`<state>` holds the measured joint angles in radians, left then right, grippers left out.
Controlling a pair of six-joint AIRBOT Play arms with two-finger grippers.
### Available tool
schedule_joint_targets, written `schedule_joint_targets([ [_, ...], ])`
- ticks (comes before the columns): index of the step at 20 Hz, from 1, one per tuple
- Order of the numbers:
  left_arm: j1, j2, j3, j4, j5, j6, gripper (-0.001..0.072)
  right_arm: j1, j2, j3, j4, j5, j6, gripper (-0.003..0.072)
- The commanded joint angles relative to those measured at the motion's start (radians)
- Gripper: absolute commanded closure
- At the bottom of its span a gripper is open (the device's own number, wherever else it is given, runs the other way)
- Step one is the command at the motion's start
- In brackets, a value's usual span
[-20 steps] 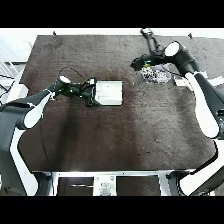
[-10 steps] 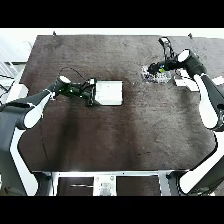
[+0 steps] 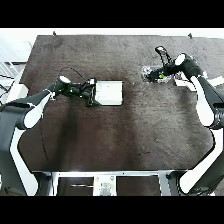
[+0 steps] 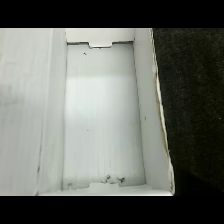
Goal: Fold the box and place the chain.
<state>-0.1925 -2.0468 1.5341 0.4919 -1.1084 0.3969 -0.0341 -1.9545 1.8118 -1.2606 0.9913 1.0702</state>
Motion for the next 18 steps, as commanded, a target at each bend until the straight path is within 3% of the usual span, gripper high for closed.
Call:
schedule_joint_targets([
  [1,0.0,-0.001,0.0,0.0,0.0,0.0,0.0234,0.015,-0.024,0.0,-0.01,0.0,0.0,0.0402],
  [5,0.0,0.0,0.0,0.0,0.0,0.0,0.0234,0.027,-0.039,0.0,-0.016,-0.01,0.0,0.0414],
  [7,0.0,0.0,0.0,0.0,0.0,0.0,0.0234,0.027,-0.039,0.0,-0.016,-0.014,0.0,0.0531],
  [8,0.0,0.0,0.0,0.0,0.0,0.0,0.0234,0.027,-0.039,0.0,-0.016,-0.012,0.001,0.0529],
  [9,0.0,0.0,0.0,0.0,0.0,0.0,0.0234,0.027,-0.037,0.002,-0.015,-0.008,0.002,0.0494],
  [10,0.0,0.0,0.0,0.0,0.0,0.0,0.0234,0.027,-0.033,0.005,-0.015,0.007,0.004,0.0371],
  [11,0.0,0.0,0.0,0.0,0.0,0.0,0.0234,0.027,-0.029,0.011,-0.015,0.021,0.004,0.0303],
  [18,0.0,-0.001,0.0,0.0,0.0,0.0,0.0234,0.018,0.022,0.051,-0.013,0.034,0.035,0.0319],
])
